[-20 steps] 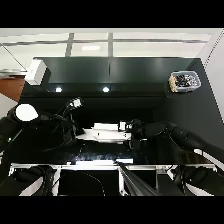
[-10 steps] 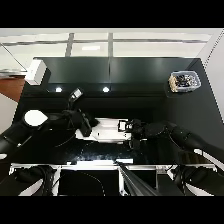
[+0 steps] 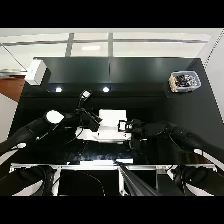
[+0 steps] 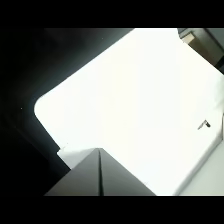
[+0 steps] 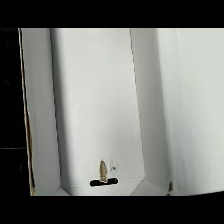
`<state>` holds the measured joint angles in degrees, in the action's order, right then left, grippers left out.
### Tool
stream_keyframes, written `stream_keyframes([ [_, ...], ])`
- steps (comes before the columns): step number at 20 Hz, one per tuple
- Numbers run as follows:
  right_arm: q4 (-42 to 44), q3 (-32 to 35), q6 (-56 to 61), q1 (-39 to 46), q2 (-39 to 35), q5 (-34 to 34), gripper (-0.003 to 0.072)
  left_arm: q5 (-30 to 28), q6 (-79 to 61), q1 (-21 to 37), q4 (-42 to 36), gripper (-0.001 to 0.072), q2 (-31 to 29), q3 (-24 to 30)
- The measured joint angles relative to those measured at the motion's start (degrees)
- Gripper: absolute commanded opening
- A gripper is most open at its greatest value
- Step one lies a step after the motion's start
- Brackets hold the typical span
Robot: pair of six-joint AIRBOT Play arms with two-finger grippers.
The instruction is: Fold the box and place the chain.
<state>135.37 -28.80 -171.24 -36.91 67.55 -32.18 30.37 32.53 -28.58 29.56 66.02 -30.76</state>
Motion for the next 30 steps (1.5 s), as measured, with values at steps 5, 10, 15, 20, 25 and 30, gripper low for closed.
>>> stream_keyframes([
  [5,0.0,0.0,0.02,0.0,0.0,0.02,0.0564,4.44,0.22,2.49,7.13,0.0102,-2.32,-2.8],
  [10,0.0,0.0,0.02,0.0,0.0,0.02,0.0564,17.2,0.7,10.99,16.65,0.0701,-8.28,-4.81],
  [15,0.0,0.0,0.02,0.0,0.0,0.02,0.0564,28.5,-4.96,15.1,23.34,0.07,-9.92,-2.71],
  [20,0.0,0.0,0.02,0.0,0.0,0.0,0.0564,26.75,-26.29,13.49,19.71,0.07,-9.94,2.6],
  [25,0.0,0.0,0.02,0.0,0.0,0.02,0.0564,20.28,-34.64,9.62,14.49,0.07,-7.85,4.7],
  [30,0.0,0.0,0.07,0.0,0.0,0.0,0.0564,16.5,-36.68,5.77,11.45,0.0367,-4.92,5.07],
])
